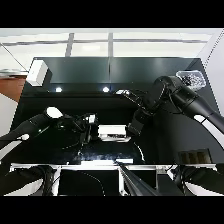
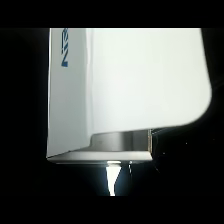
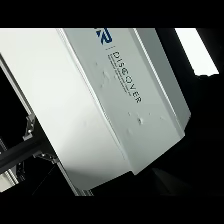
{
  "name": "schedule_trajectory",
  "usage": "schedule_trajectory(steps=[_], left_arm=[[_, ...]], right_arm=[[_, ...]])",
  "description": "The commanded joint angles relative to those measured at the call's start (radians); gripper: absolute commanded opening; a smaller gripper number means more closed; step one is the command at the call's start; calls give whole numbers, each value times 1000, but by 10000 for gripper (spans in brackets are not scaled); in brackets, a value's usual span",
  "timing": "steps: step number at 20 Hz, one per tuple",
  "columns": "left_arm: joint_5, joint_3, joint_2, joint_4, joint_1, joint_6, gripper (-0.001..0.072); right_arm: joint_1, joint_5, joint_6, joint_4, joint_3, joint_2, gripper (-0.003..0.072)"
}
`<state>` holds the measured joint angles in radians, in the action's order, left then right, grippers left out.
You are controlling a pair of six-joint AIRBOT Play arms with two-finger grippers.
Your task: Fold the box and place the chain.
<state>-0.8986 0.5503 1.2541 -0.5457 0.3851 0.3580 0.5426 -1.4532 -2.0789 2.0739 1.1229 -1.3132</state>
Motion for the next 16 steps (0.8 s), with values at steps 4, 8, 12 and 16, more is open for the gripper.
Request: schedule_trajectory(steps=[4,8,12,16], left_arm=[[0,0,1,0,1,0,482],[0,0,1,0,1,0,482],[0,0,1,0,1,0,482],[0,0,1,0,1,0,482]], right_arm=[[-21,6,0,47,0,0,693],[-59,29,3,59,-8,-1,693],[-56,59,16,66,-49,-10,693],[-56,68,39,60,-49,-10,693]])
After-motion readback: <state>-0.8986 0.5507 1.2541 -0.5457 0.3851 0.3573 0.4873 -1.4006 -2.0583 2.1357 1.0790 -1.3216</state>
